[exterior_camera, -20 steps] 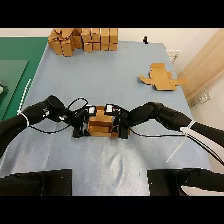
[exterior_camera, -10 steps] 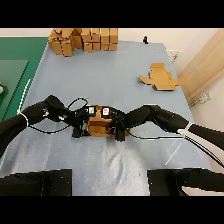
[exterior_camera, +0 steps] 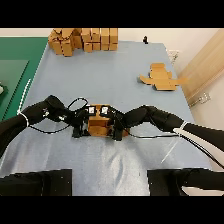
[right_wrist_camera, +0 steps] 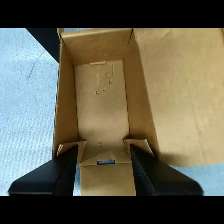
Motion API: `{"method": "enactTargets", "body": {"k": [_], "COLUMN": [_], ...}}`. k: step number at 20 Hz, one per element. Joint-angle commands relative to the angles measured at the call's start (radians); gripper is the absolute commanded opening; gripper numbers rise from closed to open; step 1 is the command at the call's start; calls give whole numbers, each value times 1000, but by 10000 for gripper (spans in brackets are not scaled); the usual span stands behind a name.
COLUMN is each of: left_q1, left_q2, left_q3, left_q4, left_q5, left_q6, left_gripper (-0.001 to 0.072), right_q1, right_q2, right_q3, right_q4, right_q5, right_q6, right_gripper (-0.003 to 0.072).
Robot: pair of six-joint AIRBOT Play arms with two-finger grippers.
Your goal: Fold the box.
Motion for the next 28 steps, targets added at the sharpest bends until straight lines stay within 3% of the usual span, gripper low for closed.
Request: {"method": "enactTargets", "body": {"k": [1,6,7,9,10,13,15,21,24,28], "left_q1": [0,0,0,0,0,0,0,0,0,0], "left_q2": [0,0,0,0,0,0,0,0,0,0], "left_q3": [0,0,0,0,0,0,0,0,0,0], "left_q4": [0,0,0,0,0,1,0,0,0,0], "left_q5": [0,0,0,0,0,0,0,0,0,16], "left_q6": [0,0,0,0,0,0,0,0,0,0], "left_gripper": [16,16,16,16,16,16,16,16,16,17], "right_q1": [0,-5,-10,-28,-35,-62,-105,-399,-483,-479], "right_q2": [-4,6,16,52,76,165,227,460,445,278], "right_q3": [-1,0,2,2,2,1,-5,-203,-287,-301], "right_q4": [-2,-111,-142,-160,-159,-145,-146,-149,-95,103], "right_q5": [-3,-105,-136,-172,-172,-153,-157,-122,-182,-184], "right_q6": [8,134,205,270,278,313,449,893,926,823], "right_gripper": [576,558,455,141,27,5,4,3,3,3]}}
